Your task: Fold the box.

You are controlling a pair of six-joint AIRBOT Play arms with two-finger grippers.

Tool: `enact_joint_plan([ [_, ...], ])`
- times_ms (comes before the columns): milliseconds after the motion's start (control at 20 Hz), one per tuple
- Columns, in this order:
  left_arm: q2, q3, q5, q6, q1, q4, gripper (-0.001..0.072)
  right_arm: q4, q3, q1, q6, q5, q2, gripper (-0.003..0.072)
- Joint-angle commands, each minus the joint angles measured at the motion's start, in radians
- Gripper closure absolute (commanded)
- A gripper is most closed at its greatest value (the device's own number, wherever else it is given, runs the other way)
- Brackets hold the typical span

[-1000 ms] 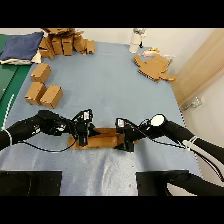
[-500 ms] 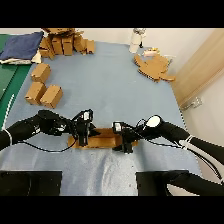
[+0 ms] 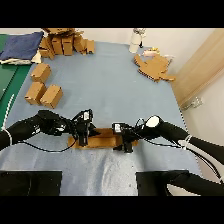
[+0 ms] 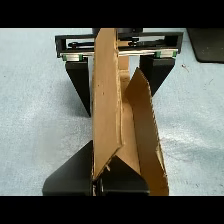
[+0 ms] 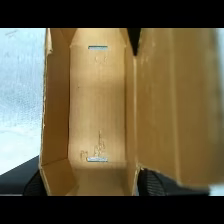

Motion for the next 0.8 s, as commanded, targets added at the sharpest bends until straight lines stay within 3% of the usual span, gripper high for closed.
enact_joint_plan([
  [0, 0.0, 0.001, 0.0, 0.0, 0.0, 0.0, 0.0698, -0.001, 0.0, 0.0, -0.033, -0.007, -0.003, -0.0034],
  [100, 0.0, 0.001, 0.0, 0.0, 0.0, 0.0, 0.0697, -0.002, 0.0, 0.0, -0.034, -0.003, -0.003, 0.0105],
  [750, 0.0, 0.001, 0.0, 0.0, 0.0, 0.0, 0.0698, -0.005, 0.0, 0.0, -0.033, -0.002, -0.003, 0.0107],
])
